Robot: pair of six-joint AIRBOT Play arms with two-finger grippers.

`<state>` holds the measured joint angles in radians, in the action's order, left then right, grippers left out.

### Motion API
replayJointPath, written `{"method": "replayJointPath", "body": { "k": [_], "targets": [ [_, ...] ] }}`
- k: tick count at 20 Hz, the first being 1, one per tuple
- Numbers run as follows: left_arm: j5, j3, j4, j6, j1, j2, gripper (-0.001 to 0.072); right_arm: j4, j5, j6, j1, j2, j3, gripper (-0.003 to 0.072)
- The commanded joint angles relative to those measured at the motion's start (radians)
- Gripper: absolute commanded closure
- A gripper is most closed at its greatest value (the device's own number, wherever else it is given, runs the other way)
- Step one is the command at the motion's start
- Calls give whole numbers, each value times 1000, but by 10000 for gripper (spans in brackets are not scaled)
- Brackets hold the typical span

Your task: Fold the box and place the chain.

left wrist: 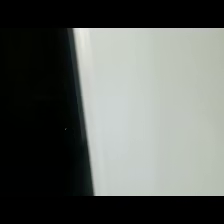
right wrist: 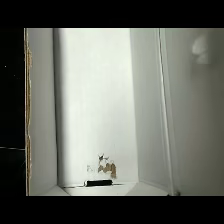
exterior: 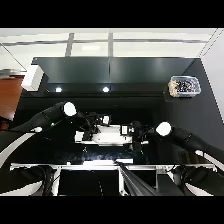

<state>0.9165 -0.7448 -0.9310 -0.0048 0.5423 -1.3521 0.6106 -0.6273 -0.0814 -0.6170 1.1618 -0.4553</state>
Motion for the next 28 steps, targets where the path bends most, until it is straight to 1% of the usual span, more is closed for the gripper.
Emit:
{"method": "replayJointPath", "body": {
  "k": [1,28],
  "targets": [
    [0,0,0,0,0,-1,684,8,-2,38,7,-14,0,-22],
    [1,0,0,0,0,-1,684,10,3,41,6,10,6,-21]
  ]
}}
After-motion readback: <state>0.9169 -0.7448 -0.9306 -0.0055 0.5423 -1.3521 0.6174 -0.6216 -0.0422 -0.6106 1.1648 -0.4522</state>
